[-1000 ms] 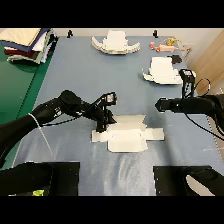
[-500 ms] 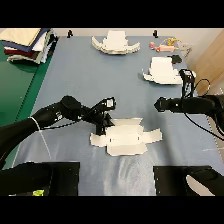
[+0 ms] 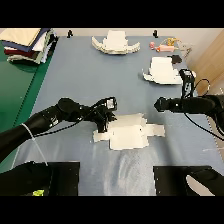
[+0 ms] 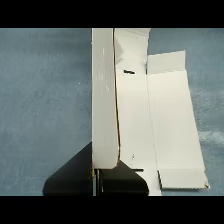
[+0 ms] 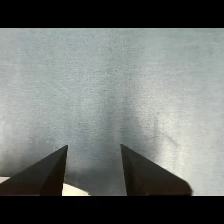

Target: Fold the box.

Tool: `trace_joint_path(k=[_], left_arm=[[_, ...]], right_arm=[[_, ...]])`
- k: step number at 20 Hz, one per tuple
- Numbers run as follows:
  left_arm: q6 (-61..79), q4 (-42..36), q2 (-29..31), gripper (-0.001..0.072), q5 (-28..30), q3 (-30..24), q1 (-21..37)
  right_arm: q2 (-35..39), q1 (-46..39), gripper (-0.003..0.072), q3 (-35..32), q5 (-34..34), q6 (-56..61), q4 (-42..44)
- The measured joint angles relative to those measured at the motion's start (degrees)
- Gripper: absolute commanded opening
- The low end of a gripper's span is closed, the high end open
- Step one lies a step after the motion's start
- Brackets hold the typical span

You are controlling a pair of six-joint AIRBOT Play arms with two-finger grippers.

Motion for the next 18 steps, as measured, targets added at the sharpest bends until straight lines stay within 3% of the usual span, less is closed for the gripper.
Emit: trace_joint_path(k=[3, 10, 18], left_arm=[[1.9, -0.07, 1.2, 0.0012, 6.1, -2.78, -3.91], [2.97, -0.39, 1.86, 0.0012, 12.7, -7.1, -8.85], [2.08, -0.26, 1.86, 0.0015, 12.68, -8.85, -9.53]], right_arm=[[0.0, 0.0, 0.052, 0.02, -0.02, 0.0, 0.17], [0.0, 0.0, 0.052, 0.0, -0.07, 0.0, 0.44], [0.0, 0.0, 0.052, 0.02, -0.2, -0.02, 1.7]])
